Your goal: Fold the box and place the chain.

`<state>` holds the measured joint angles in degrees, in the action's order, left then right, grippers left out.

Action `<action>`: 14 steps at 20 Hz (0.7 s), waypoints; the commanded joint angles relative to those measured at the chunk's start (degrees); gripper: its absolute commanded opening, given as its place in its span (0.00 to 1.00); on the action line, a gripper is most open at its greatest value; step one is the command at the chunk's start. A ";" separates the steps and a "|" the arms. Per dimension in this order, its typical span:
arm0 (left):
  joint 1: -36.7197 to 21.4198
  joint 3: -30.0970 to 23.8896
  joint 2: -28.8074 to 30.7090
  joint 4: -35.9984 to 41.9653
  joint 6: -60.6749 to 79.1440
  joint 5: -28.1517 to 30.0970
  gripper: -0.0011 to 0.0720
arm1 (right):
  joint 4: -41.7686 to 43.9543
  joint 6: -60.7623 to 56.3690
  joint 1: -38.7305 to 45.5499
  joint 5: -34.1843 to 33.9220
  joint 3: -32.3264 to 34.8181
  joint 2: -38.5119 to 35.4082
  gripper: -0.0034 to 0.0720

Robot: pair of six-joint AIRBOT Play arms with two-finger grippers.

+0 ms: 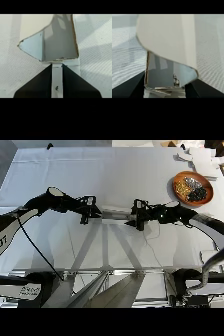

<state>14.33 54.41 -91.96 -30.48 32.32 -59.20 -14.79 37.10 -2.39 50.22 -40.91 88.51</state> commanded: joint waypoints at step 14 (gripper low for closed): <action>0.42 0.00 -0.13 4.81 -0.85 -1.25 0.47 | 0.00 0.00 0.02 0.15 -0.07 -0.04 0.63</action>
<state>14.72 54.41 -92.03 -27.79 31.92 -60.12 -14.74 37.10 -2.33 50.41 -40.93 88.51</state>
